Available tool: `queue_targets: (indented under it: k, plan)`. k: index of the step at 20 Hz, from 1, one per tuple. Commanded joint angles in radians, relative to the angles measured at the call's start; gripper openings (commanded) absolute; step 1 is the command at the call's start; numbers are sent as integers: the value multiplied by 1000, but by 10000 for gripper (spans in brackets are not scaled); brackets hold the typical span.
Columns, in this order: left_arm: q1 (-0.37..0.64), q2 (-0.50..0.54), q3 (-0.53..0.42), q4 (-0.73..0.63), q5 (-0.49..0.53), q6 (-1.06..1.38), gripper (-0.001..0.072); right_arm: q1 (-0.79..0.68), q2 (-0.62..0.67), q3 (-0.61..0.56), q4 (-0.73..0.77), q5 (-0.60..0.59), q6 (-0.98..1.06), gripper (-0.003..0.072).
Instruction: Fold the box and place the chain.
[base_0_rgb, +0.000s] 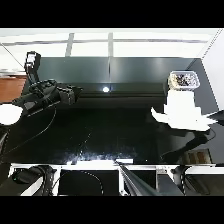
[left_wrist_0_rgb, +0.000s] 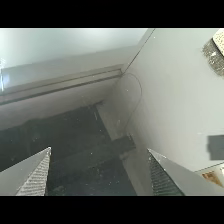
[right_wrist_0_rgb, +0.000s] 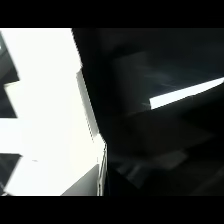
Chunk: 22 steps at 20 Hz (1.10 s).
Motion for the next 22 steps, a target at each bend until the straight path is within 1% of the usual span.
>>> queue_targets:
  k: [1, 4, 7, 11, 13, 14, 15, 17, 19, 21, 22]
  plan:
    - [0, -1, 0, 0, 0, 0, 706, 74, 98, -126, 155, -21, -64, 41]
    - [0, -1, -1, 0, 0, 0, 706, 179, 225, -294, 253, -106, -87, 41]
    - [-1, -8, -8, -25, -24, -1, 705, 348, 377, -457, 348, -225, -128, 41]
    - [0, -78, -8, -95, -163, -3, 705, 649, 588, -604, 390, -371, -174, 41]
    - [0, -141, -8, -156, -214, -15, 704, 787, 685, -651, 388, -484, -177, 41]
    - [0, -183, -8, -195, -226, -15, 704, 850, 721, -668, 387, -539, -176, 41]
    - [0, -227, -8, -233, -233, -14, 704, 899, 735, -677, 388, -567, -176, 41]
    - [8, -321, -7, -334, -241, 16, 704, 991, 736, -685, 388, -593, -174, 41]
    - [31, -409, -7, -496, -278, 142, 704, 1069, 736, -691, 388, -621, -169, 41]
    - [60, -501, -7, -668, -372, 295, 704, 1125, 736, -692, 388, -649, -162, 41]
    - [74, -550, -7, -740, -438, 378, 704, 1145, 736, -692, 388, -662, -154, 41]
